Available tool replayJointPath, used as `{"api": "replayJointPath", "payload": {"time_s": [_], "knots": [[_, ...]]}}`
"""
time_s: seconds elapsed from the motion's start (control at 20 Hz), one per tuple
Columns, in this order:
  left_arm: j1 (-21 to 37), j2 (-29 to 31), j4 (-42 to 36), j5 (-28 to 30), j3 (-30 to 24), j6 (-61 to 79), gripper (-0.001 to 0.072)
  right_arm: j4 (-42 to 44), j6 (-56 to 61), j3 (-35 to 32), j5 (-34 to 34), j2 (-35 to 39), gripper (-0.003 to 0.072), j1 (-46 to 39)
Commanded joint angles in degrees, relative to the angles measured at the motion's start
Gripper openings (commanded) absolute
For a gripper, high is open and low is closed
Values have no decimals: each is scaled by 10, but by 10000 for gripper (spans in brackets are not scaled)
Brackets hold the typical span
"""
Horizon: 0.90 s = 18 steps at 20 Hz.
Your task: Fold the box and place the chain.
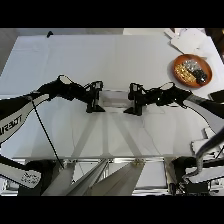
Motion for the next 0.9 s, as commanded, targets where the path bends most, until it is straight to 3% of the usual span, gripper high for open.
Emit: {"api": "replayJointPath", "payload": {"time_s": [0.0,0.15,0.35,0.7,0.75,0.85], "knots": [[0,0,-1,1,0,-1,380,-4,2,0,-3,6,655,0],[0,0,-1,1,0,-1,380,-40,2,0,-11,29,655,0],[0,0,-1,1,0,-1,380,-153,39,0,-45,82,654,0],[0,0,-1,1,0,-1,380,-278,210,0,-45,181,631,0],[0,0,-1,1,0,-1,380,-276,235,0,-31,190,503,0],[0,0,-1,1,0,-1,380,-244,278,0,18,204,12,4]]}}
